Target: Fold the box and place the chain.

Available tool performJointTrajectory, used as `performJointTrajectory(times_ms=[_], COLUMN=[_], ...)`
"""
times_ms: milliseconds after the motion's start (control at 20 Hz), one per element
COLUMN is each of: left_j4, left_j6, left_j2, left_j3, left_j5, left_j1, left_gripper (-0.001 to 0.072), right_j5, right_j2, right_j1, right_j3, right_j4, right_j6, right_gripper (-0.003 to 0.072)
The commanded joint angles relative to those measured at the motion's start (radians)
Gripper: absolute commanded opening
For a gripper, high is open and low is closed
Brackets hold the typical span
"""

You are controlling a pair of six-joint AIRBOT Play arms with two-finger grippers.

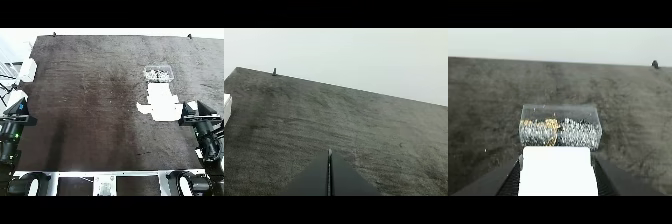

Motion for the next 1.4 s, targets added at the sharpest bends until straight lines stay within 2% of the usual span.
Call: performJointTrajectory(times_ms=[0,100,300,350,450,550,650,750,950,1100,1200,1350], left_j4=[0.0,0.0,0.0,0.0,0.0,0.0,0.0,0.0,0.0,0.0,0.0,0.0], left_j6=[0.0,0.0,0.0,0.0,0.0,0.0,0.0,0.0,0.0,0.0,0.0,0.0], left_j2=[0.0,0.0,0.0,0.0,0.0,0.0,0.0,0.0,0.0,0.0,0.0,0.0], left_j3=[0.0,0.0,0.0,0.0,0.0,0.0,0.0,0.0,0.0,0.0,0.0,0.0], left_j5=[0.0,0.0,0.0,0.0,0.0,0.0,0.0,0.0,0.0,0.0,0.0,0.0], left_j1=[0.0,0.0,0.0,0.0,0.0,0.0,0.0,0.0,0.0,0.0,0.0,0.0], left_gripper=[0.002,0.002,0.002,0.002,0.002,0.002,0.002,0.002,0.002,0.002,0.002,0.002], right_j5=[-0.066,-0.103,-0.061,0.006,0.255,0.552,0.822,0.986,1.196,1.381,1.455,1.46], right_j2=[-0.055,-0.174,-0.541,-0.63,-0.799,-0.949,-1.096,-1.212,-1.418,-1.58,-1.668,-1.74], right_j1=[-0.001,-0.007,-0.1,-0.148,-0.296,-0.462,-0.606,-0.711,-0.774,-0.762,-0.749,-0.728], right_j3=[0.083,0.176,0.401,0.449,0.534,0.644,0.806,0.961,1.264,1.452,1.531,1.562], right_j4=[0.002,0.003,0.003,0.003,-0.039,-0.323,-0.635,-0.776,-0.989,-1.048,-1.067,-1.071], right_j6=[0.022,0.024,0.082,0.122,0.272,0.562,0.799,0.887,0.945,0.949,0.948,0.928], right_gripper=[0.0518,0.0517,0.0507,0.0506,0.0496,0.0497,0.0502,0.051,0.051,0.051,0.0509,0.0508])
